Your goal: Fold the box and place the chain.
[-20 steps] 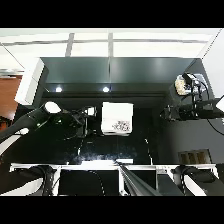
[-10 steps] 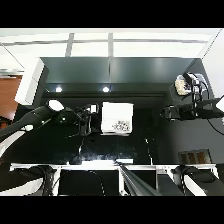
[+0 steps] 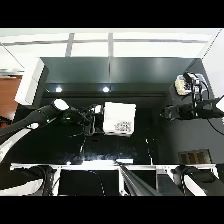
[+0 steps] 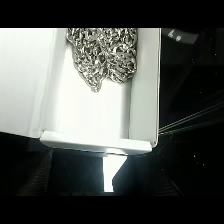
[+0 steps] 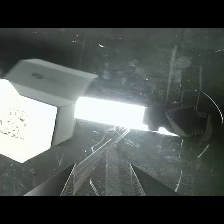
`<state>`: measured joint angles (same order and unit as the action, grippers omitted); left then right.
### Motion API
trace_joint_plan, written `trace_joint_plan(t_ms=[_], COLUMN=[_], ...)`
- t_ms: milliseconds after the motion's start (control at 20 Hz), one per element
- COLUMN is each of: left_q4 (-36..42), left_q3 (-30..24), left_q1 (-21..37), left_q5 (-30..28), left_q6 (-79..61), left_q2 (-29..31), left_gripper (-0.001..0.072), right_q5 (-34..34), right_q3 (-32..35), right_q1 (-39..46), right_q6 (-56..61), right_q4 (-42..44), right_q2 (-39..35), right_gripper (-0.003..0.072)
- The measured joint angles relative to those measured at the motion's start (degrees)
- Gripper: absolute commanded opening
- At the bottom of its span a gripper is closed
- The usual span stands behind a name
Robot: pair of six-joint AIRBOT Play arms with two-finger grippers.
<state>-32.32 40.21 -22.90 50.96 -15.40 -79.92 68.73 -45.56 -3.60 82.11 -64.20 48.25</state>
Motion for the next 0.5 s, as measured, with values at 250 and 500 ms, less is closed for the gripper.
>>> trace_joint_plan(t_ms=[250, 500], left_q4=[0.11, -0.83], left_q3=[0.59, 1.84], left_q1=[-0.44, -0.50], left_q5=[-0.74, -1.46], left_q6=[0.09, 0.44], left_q2=[-0.52, -1.36], left_gripper=[0.0716, 0.0714], right_q5=[-0.02, -0.33], right_q3=[0.00, 0.00], right_q1=[0.00, 0.00], right_q6=[0.00, 0.00], right_q4=[0.00, 0.00], right_q2=[0.00, 0.00], right_gripper=[0.0396, 0.0395])
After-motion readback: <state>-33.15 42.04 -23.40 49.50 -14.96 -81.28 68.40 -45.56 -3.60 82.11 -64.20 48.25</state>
